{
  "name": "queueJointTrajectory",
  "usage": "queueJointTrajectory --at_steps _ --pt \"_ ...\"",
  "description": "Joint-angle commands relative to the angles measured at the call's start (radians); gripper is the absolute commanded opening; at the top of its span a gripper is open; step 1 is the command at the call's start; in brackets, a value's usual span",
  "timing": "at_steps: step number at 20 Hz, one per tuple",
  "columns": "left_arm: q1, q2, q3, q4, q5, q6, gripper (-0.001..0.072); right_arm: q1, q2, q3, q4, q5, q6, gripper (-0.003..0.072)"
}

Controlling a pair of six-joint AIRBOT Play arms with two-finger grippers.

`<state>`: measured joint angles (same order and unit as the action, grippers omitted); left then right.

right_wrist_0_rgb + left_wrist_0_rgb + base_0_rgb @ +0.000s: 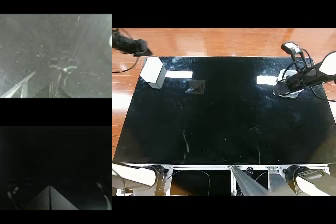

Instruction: Fold the box and place the chain.

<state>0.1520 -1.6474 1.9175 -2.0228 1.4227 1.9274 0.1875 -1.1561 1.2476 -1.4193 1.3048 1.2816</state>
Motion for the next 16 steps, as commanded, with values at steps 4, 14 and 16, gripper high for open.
queueJointTrajectory --at_steps 4,14,16 --pt "-0.423 0.617 -0.763 0.112 -0.379 -0.252 0.0014 -0.005 0.026 -0.076 -0.076 -0.017 0.180 0.0032" --pt "-0.570 0.889 -1.276 0.332 -0.559 -0.592 0.0017 -0.129 0.115 -0.292 -0.077 -0.193 0.294 0.0032" --pt "-0.570 0.889 -1.276 0.341 -0.568 -0.592 0.0017 -0.130 0.129 -0.292 -0.084 -0.192 0.293 0.0031"
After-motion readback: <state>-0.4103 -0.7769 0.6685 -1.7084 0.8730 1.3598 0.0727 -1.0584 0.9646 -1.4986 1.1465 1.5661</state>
